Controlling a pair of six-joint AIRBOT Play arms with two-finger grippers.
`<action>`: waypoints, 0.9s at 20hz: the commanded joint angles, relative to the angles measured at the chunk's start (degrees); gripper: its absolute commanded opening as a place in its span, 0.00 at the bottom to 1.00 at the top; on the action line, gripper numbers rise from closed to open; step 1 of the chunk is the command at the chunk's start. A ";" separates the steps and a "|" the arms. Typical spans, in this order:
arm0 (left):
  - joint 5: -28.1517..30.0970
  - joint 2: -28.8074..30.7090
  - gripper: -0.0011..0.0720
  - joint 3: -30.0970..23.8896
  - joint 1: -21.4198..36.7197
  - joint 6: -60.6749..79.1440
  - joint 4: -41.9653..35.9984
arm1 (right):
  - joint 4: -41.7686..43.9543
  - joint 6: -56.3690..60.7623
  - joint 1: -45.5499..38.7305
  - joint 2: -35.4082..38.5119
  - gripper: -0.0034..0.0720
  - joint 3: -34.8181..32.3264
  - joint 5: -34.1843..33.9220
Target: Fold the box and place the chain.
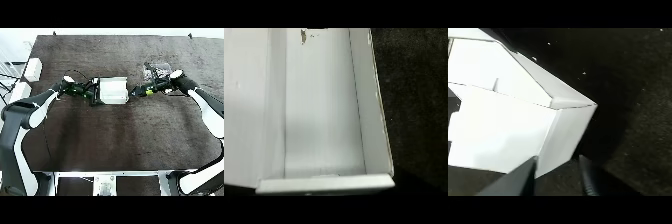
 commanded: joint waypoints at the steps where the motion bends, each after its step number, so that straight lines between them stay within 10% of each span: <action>1: 0.04 0.00 0.59 0.00 0.04 0.02 0.00 | 1.92 0.20 0.85 0.11 0.56 0.07 -0.04; 4: 0.02 0.00 0.59 0.00 0.04 0.02 0.00 | 1.29 2.08 2.23 -0.13 0.73 0.04 -2.01; 18: 0.00 0.00 0.59 0.00 0.04 0.00 0.00 | -9.51 18.08 7.17 -0.13 0.73 4.33 -4.63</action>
